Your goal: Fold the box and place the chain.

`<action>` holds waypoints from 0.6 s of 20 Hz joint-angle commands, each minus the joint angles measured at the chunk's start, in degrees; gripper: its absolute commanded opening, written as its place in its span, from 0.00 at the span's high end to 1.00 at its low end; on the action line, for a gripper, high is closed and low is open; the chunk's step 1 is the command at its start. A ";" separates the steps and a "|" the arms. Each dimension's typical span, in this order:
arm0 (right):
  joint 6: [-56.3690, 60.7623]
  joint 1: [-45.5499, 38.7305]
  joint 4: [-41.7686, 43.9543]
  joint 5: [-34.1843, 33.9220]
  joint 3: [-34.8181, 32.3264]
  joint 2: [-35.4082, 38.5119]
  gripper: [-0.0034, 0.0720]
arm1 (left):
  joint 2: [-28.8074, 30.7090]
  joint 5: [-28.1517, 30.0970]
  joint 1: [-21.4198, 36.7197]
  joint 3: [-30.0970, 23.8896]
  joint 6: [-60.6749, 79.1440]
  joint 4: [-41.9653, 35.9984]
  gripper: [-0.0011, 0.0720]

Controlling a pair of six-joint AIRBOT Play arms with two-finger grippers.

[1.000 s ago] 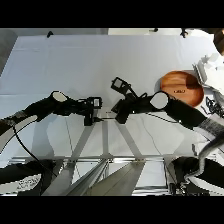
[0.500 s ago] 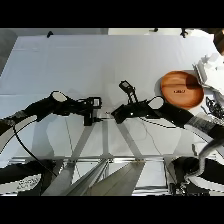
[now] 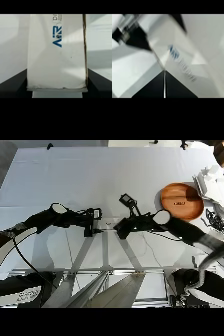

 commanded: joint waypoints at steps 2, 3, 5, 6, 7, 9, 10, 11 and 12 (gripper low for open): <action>5.79 -2.56 -3.04 0.70 0.07 11.28 0.95 | 0.00 -0.13 0.00 0.02 0.04 0.17 0.39; 8.46 -3.28 -5.79 0.94 0.07 13.86 0.95 | 0.00 -0.15 0.00 0.02 0.04 0.17 0.39; 16.04 -5.01 -15.32 2.67 0.07 18.84 0.95 | -0.02 -0.13 0.00 0.02 0.04 0.17 0.39; 21.38 -6.10 -22.12 4.44 0.07 20.90 0.95 | 0.00 -0.13 0.00 0.02 0.04 0.17 0.39; 26.58 -7.15 -29.31 6.84 0.07 22.43 0.95 | 0.00 -0.15 -0.02 0.02 0.04 0.15 0.39; 37.27 -9.53 -45.24 13.84 0.07 23.76 0.95 | -0.02 -0.11 0.00 0.02 0.04 0.13 0.39; 41.88 -10.99 -52.76 17.92 0.04 23.67 0.95 | -0.02 -0.15 -0.02 0.02 0.04 0.09 0.39; 45.53 -12.57 -58.66 20.98 0.04 23.67 0.95 | -0.02 -0.13 -0.02 0.00 0.07 0.09 0.39; 48.37 -14.58 -62.95 23.23 0.04 23.67 0.95 | 0.00 -0.13 -0.02 0.02 0.04 0.11 0.39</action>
